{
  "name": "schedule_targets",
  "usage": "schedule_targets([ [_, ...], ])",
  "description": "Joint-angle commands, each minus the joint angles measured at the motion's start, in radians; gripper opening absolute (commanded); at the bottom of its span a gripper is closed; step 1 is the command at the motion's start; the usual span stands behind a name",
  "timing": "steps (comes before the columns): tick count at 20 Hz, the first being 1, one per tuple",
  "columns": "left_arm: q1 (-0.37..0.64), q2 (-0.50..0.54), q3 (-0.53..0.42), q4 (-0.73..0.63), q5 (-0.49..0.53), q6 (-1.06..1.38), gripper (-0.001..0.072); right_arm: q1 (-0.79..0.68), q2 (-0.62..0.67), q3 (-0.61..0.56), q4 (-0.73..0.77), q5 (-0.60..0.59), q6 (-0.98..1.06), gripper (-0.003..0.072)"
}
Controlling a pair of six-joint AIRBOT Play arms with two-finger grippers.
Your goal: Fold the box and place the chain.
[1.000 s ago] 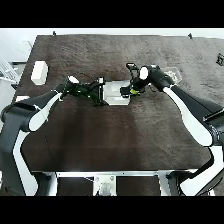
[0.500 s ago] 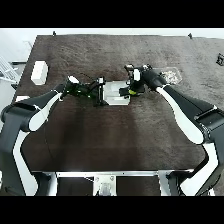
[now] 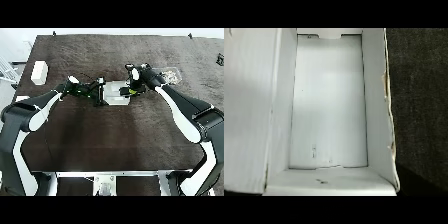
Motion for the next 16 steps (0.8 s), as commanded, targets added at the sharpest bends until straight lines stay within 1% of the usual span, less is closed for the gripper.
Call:
schedule_targets([
  [1, 0.001, 0.000, 0.000, 0.000, 0.000, 0.001, 0.0527, 0.009, -0.004, 0.002, 0.000, 0.004, 0.012, 0.0360],
  [7, 0.001, 0.000, 0.000, 0.000, 0.000, 0.001, 0.0527, 0.019, -0.035, 0.004, 0.008, 0.005, 0.016, 0.0347],
  [8, 0.001, 0.000, 0.000, 0.000, 0.000, 0.001, 0.0527, 0.019, -0.039, 0.006, 0.008, 0.004, 0.016, 0.0272],
  [9, 0.001, 0.000, 0.000, 0.000, 0.000, 0.001, 0.0527, 0.019, -0.039, 0.010, 0.007, 0.003, 0.016, 0.0234],
  [10, 0.001, 0.000, 0.000, 0.000, 0.000, 0.001, 0.0527, 0.019, -0.039, 0.017, 0.007, 0.003, 0.016, 0.0156],
  [12, 0.001, 0.000, 0.000, 0.000, 0.000, 0.001, 0.0528, 0.019, -0.039, 0.034, 0.007, 0.003, 0.016, 0.0115],
  [13, 0.001, 0.000, 0.000, 0.000, 0.000, 0.001, 0.0527, 0.019, -0.039, 0.039, 0.008, 0.004, 0.015, 0.0063],
  [14, 0.001, 0.000, 0.000, 0.000, 0.000, 0.001, 0.0527, 0.020, -0.039, 0.039, 0.007, 0.008, 0.015, 0.0031],
  [15, 0.001, 0.000, 0.000, 0.000, 0.000, 0.000, 0.0527, 0.022, -0.039, 0.039, 0.007, 0.019, 0.015, 0.0008],
  [16, 0.001, 0.000, 0.000, 0.000, 0.000, 0.001, 0.0527, 0.022, -0.039, 0.039, 0.007, 0.023, 0.015, 0.0008],
])
